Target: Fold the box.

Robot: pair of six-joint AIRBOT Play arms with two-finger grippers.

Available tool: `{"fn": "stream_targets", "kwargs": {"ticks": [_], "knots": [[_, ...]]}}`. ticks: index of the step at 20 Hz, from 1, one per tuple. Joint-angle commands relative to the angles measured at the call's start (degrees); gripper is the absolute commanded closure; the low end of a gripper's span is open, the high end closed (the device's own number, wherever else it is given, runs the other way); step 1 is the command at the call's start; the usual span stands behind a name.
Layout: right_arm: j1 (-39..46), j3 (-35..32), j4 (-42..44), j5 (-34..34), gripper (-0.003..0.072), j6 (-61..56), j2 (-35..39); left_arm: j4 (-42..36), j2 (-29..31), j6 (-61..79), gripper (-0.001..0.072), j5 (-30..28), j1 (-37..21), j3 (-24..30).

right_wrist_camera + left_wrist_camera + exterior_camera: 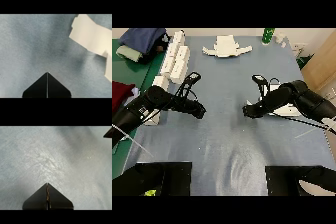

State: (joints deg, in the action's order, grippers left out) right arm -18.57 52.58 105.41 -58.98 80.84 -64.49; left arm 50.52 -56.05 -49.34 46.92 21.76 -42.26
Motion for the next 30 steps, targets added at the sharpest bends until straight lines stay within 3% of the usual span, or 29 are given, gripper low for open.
{"fn": "stream_targets", "kwargs": {"ticks": [1, 3, 4, 5, 9, 13, 16, 19, 22, 26, 30], "knots": [[0.0, 0.0, 0.0, 0.0, 0.0685, 0.0, 0.0, 0.0, 0.0, 0.0, 0.0697, 0.0, 0.0, 0.0], [0.0, 0.0, -0.5, 0.0, 0.0639, -0.1, 0.0, 0.0, 0.0, 0.0, 0.0697, 0.0, 0.0, -0.1], [0.3, 0.2, -2.4, 0.0, 0.0495, -1.6, 0.0, 0.0, 0.0, 0.0, 0.0697, 0.0, 0.0, -0.1], [1.1, 0.9, -6.0, -0.7, 0.0448, -4.1, 0.0, 0.0, 0.0, 0.0, 0.0697, 0.0, 0.0, -0.1], [13.8, 7.7, -18.4, -12.2, 0.0449, -7.1, -0.6, 0.0, 0.0, 0.0, 0.0697, 0.0, 0.0, -0.1], [36.9, 16.2, -17.2, -24.0, 0.0449, 6.7, -5.5, 0.0, 0.0, 0.0, 0.0697, 0.0, 0.0, 0.0], [51.8, 17.2, -16.6, -24.3, 0.0449, 14.5, -9.1, 0.0, 0.0, 0.0, 0.0697, 0.0, 0.0, 0.0], [64.8, 17.9, -6.9, -22.1, 0.0449, 20.5, -14.7, 0.0, 0.0, 0.0, 0.0697, 0.0, 0.0, -0.1], [72.3, 21.4, 4.5, -25.8, 0.0449, 27.7, -22.1, 0.0, 0.0, 0.0, 0.0697, 0.0, 0.0, -0.1], [73.8, 26.4, 18.0, -33.1, 0.0449, 35.0, -29.8, 0.0, 0.0, 0.0, 0.0697, 0.0, 0.0, 0.0], [73.4, 28.0, 20.2, -34.9, 0.0449, 34.4, -34.2, 0.0, 0.0, 0.0, 0.0697, 0.0, 0.0, 0.0]]}}
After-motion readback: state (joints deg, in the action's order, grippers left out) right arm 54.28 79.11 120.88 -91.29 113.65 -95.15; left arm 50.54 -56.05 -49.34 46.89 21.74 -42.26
